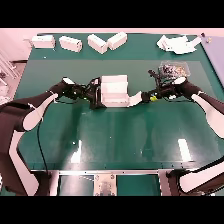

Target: Fold the box and place the chain.

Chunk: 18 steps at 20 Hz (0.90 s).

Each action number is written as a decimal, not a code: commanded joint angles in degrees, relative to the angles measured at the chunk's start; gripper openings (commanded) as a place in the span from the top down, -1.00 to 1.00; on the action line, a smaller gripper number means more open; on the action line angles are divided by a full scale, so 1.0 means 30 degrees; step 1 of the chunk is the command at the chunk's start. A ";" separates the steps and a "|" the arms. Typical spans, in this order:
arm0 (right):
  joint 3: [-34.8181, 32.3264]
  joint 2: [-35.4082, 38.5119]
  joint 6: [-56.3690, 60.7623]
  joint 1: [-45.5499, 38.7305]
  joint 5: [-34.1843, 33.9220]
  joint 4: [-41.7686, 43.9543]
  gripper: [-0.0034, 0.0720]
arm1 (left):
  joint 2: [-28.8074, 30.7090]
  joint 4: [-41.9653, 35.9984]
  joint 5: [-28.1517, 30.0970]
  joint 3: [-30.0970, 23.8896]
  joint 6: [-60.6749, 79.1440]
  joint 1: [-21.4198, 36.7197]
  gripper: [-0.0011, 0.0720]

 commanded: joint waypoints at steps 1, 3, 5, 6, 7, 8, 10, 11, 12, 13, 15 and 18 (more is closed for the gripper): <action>0.0882 0.0510 0.0029 0.0896 0.0357 0.0379 0.89 | 0.0015 -0.0007 0.0000 -0.0007 0.0000 0.0015 -0.63; 0.1107 0.1202 -0.0087 0.1290 0.0357 0.0138 0.89 | 0.0015 0.0000 0.0000 -0.0007 0.0000 0.0015 -0.63; 0.1137 0.1566 0.0270 0.1508 0.0372 -0.0255 0.88 | 0.0015 0.0000 0.0000 -0.0007 0.0000 0.0015 -0.63; 0.1129 0.1566 0.0546 0.1596 0.0415 -0.0481 0.88 | 0.0015 -0.0007 0.0000 -0.0007 0.0000 0.0015 -0.63; 0.1122 0.1566 0.0554 0.1668 0.0423 -0.0714 0.87 | 0.0015 -0.0007 0.0000 -0.0007 0.0000 0.0015 -0.63; 0.1129 0.1566 0.0546 0.1792 0.0415 -0.0831 0.54 | 0.0015 0.0000 -0.0007 -0.0007 0.0000 0.0015 -0.63; 0.1129 0.1566 0.0546 0.1953 0.0415 -0.0918 0.37 | 0.0015 0.0000 0.0000 -0.0007 0.0000 0.0015 -0.63; 0.1129 0.1566 0.0546 0.2055 0.0415 -0.0984 0.17 | 0.0015 0.0000 0.0000 -0.0007 0.0000 0.0015 -0.63; 0.1129 0.1566 0.0546 0.2062 0.0415 -0.1020 0.12 | 0.0015 -0.0007 0.0000 -0.0007 0.0000 0.0015 -0.63; 0.1129 0.1566 0.0554 0.2062 0.0415 -0.1064 0.12 | 0.0015 -0.0007 0.0000 -0.0007 0.0000 0.0015 -0.63; 0.1129 0.1566 0.0568 0.2055 0.0372 -0.1137 0.12 | 0.0015 -0.0007 -0.0007 -0.0007 0.0000 0.0015 -0.63; 0.1129 0.1566 0.0568 0.2062 0.0277 -0.1137 0.05 | 0.0015 -0.0007 0.0000 -0.0007 0.0000 0.0015 -0.63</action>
